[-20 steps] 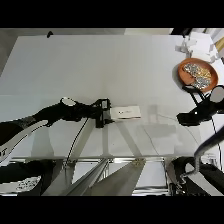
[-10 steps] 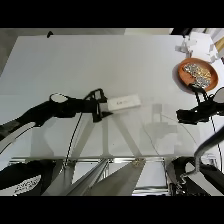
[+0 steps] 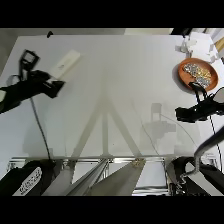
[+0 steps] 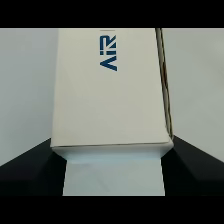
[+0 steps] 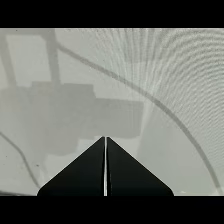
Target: Fold the box and place the chain.
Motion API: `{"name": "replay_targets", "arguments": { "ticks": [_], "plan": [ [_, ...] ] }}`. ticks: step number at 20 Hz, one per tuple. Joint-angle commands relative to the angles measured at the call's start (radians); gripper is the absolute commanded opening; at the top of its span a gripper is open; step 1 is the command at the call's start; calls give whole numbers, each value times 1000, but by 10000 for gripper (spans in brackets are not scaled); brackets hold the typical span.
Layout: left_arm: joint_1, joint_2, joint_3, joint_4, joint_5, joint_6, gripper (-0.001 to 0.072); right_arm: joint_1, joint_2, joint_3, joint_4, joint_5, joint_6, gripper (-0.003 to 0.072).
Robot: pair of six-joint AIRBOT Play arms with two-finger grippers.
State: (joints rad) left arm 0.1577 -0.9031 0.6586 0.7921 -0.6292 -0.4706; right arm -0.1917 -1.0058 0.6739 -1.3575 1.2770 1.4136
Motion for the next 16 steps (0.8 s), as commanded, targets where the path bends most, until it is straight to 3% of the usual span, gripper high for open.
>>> {"name": "replay_targets", "arguments": {
  "ticks": [1, 5, 10, 12, 13, 15, 16],
  "plan": [
    [299, 22, 0, 226, -32, -309, 3, -1, 1, 0, 11, -7, -1, 13],
    [486, -68, 0, 324, -147, -320, 3, -1, 1, 0, 11, -18, -8, 13],
    [497, -155, 0, 444, -248, -320, 3, -1, 1, 0, 11, -52, -8, 14],
    [497, -179, 0, 455, -289, -320, 11, -1, 1, 0, 11, -58, -8, 81],
    [497, -190, 0, 467, -304, -320, 41, -1, 1, 0, 11, -59, -8, 120],
    [497, -201, 0, 481, -319, -320, 205, -1, 1, 0, 11, -58, -8, 121],
    [497, -201, 0, 481, -322, -320, 247, -1, 1, 0, 11, -56, -8, 121]
  ]
}}
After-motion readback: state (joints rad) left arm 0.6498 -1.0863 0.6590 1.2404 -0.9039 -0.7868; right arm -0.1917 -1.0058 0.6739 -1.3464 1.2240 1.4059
